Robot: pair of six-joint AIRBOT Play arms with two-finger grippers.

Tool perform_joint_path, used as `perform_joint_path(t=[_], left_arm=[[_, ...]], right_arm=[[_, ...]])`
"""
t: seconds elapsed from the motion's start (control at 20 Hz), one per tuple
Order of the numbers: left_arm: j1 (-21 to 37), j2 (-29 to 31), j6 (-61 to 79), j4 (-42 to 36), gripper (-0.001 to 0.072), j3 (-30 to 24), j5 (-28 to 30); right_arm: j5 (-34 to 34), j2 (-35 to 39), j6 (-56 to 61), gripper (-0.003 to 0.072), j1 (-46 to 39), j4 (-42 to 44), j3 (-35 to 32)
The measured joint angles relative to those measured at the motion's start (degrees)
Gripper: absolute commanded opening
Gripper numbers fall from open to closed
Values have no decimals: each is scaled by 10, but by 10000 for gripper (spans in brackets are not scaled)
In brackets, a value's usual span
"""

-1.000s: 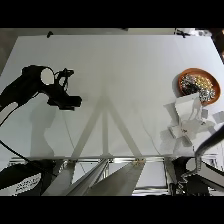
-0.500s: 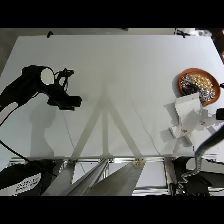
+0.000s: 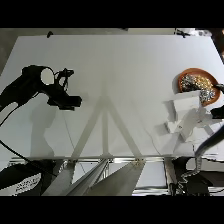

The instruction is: Fold the box and place the chain.

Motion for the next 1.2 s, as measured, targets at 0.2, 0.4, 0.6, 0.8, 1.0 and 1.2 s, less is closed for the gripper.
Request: perform_joint_path(t=[0.2, 0.4, 0.6, 0.8, 1.0, 1.2], left_arm=[[0, 0, 0, 0, 12, 0, 0], [0, 0, 0, 0, 12, 0, 0], [0, 0, 0, 0, 12, 0, 0], [0, 0, 0, 0, 12, 0, 0], [0, 0, 5, 0, 12, 0, 0], [0, 0, 7, 0, 12, 0, 0]], right_arm=[[53, 46, -37, 6, 17, 97, 0], [81, 118, -60, 6, 77, 200, -10], [79, 178, -49, 6, 188, 281, -62], [3, 199, -2, 6, 313, 339, -131], [-82, 205, 70, 6, 405, 372, -171], [-134, 207, 151, 6, 472, 386, -197]])
